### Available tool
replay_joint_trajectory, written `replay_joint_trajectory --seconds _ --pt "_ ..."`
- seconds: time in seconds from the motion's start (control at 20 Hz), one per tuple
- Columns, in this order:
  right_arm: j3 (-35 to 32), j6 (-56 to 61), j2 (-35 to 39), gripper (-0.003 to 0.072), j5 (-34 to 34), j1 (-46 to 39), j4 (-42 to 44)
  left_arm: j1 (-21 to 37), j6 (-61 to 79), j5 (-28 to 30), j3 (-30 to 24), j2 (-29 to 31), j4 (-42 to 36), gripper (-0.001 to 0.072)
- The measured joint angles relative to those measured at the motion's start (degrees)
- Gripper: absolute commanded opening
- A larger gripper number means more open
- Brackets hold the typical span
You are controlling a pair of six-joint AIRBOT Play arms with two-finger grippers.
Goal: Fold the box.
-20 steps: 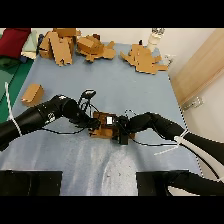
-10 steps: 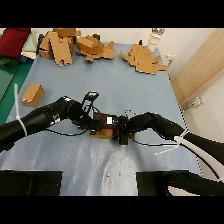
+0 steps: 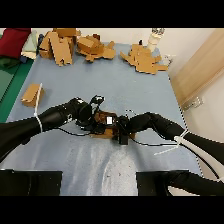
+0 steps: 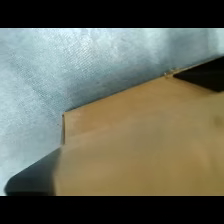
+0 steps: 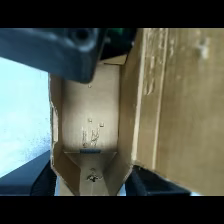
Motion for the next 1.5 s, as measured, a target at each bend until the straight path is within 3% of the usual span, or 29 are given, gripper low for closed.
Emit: replay_joint_trajectory --seconds 0.05,0.1,0.15,0.6,0.65,0.7,0.75,1.5 --pt "0.0 0.0 0.0 0.0521 0.0 0.0 0.0 -0.1 -0.5 -0.2 0.1 -0.4 0.8 0.0182" --pt "0.0 0.0 0.0 0.0521 0.0 0.0 -0.1 -0.2 -1.2 -0.1 0.2 -0.6 1.4 0.0042" --pt "0.0 0.1 0.0 0.0521 -0.3 0.0 0.0 -0.3 -2.1 0.0 0.3 -0.8 1.9 0.0012" --pt "0.0 0.1 0.0 0.0521 -0.2 0.0 0.1 -2.1 -2.1 0.5 0.6 -1.2 2.8 0.0013" --pt "0.0 0.0 0.0 0.052 -0.1 0.0 0.0 -2.2 -2.0 0.7 0.6 -1.2 2.6 0.0107" --pt "0.0 -0.2 0.0 0.0521 0.3 0.0 -0.4 -2.2 -1.5 0.9 0.7 -1.2 2.4 0.0341" --pt "0.0 -0.2 0.0 0.0521 0.6 -0.1 -0.6 -2.4 -1.4 1.6 0.8 -1.3 1.4 0.0378" --pt "0.0 0.0 0.0 0.0521 0.0 0.0 0.2 -0.5 -2.8 -5.4 4.6 1.9 0.9 0.0378"
